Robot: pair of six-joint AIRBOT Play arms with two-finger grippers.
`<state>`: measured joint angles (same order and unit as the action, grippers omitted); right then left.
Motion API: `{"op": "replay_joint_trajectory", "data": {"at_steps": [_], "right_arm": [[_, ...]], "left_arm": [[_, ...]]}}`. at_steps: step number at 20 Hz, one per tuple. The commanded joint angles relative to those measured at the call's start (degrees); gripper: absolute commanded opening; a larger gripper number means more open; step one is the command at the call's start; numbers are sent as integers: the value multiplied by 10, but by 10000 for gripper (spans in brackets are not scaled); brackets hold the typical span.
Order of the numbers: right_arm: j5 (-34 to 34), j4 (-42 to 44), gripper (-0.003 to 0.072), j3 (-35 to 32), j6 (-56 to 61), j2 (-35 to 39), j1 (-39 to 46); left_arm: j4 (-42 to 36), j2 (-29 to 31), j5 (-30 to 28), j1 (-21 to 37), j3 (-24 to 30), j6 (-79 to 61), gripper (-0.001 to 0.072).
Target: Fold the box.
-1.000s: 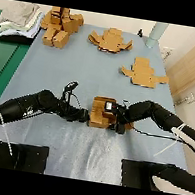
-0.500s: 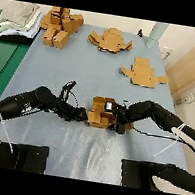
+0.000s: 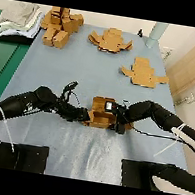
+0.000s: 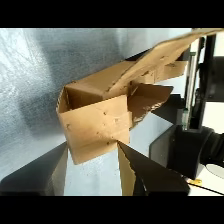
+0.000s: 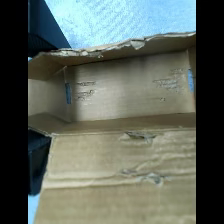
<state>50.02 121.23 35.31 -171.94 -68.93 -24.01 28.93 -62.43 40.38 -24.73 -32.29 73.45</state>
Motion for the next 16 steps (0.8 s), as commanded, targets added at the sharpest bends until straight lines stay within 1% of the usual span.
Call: {"op": "replay_joint_trajectory", "data": {"at_steps": [1, 3, 5, 7, 9, 11, 14, 16], "right_arm": [[0, 0, 504, 0, 0, 0, 0], [0, 0, 504, 0, 0, 0, 0], [0, 0, 504, 0, 0, 0, 0], [0, 0, 504, 0, 0, 0, 0], [0, 0, 504, 0, 0, 0, 0], [0, 0, 504, 0, 0, 0, 0], [0, 0, 504, 0, 0, 0, 0], [0, 0, 504, 0, 0, 0, 0]], "left_arm": [[-31, -17, -13, 1, 0, -6, 480], [-49, -27, -28, -1, 0, -6, 481], [-49, -33, -37, -10, 0, -1, 480], [-33, -33, -62, -33, -5, 31, 479], [42, -33, -79, -63, -24, 123, 479], [165, -33, -77, -92, -54, 257, 479], [323, -33, -50, -126, -100, 427, 479], [389, -38, -26, -144, -127, 496, 479]]}}
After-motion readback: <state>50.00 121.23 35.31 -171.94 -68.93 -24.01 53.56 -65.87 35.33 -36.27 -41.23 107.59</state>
